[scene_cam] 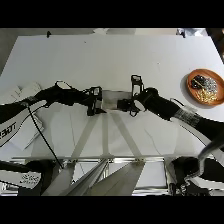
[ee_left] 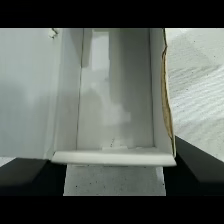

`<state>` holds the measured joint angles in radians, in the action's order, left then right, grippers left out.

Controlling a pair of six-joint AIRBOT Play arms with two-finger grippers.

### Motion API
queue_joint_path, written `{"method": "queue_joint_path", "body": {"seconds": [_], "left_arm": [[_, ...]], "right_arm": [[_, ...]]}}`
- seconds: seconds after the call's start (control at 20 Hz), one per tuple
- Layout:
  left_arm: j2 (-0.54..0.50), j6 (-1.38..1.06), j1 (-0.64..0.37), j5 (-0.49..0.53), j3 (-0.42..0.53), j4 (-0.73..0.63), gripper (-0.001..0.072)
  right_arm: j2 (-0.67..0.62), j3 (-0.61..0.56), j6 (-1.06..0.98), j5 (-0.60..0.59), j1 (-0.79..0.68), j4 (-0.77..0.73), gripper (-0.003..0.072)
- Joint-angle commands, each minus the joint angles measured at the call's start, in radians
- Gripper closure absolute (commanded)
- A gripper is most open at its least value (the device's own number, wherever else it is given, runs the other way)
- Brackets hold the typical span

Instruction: Fold the box and place the chain.

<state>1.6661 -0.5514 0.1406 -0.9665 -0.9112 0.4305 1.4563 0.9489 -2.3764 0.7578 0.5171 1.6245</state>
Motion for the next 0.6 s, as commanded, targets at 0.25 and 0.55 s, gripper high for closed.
{"method": "queue_joint_path", "body": {"seconds": [0.25, 0.55], "left_arm": [[0.000, 0.001, 0.000, -0.002, 0.000, -0.003, 0.0692], [0.000, 0.001, 0.000, -0.002, 0.000, -0.003, 0.0692]], "right_arm": [[-0.176, 0.001, 0.071, 0.086, -0.044, 0.039, 0.0381], [-0.401, 0.000, 0.354, 0.287, -0.241, 0.185, 0.0396]]}}
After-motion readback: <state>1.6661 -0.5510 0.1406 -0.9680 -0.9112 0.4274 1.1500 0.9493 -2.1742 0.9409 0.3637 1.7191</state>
